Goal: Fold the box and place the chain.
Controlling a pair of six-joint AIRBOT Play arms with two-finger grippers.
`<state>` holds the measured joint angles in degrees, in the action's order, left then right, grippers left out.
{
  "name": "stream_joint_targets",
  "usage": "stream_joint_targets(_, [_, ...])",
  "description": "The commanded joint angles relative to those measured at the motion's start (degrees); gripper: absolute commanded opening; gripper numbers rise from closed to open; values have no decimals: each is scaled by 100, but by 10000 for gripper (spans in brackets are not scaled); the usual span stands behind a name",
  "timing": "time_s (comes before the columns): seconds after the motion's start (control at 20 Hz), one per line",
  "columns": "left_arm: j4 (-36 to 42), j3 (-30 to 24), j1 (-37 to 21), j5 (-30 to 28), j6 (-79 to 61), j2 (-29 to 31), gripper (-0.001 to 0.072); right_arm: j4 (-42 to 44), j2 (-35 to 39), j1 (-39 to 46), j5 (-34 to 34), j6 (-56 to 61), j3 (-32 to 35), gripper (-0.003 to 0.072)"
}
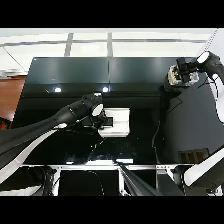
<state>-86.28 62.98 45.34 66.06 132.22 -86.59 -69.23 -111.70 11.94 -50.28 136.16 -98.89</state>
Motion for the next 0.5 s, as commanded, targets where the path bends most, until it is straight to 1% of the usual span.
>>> stream_joint_targets(0.0, [-2, 4, -4, 0, -2, 0, 28, 66, 35, 35, -319, -911, -13, 16])
stream_joint_targets(0.15, [-2, 4, -4, -2, -2, 0, 28, 22, 332, 92, -481, -1626, -15, 15])
stream_joint_targets(0.25, [0, 4, -4, 0, -2, 0, 28, 26, 717, 155, -518, -2308, -15, 15])
stream_joint_targets(0.45, [-2, 4, -4, 0, -2, 0, 28, 28, 1867, 199, -896, -3539, -15, 15])
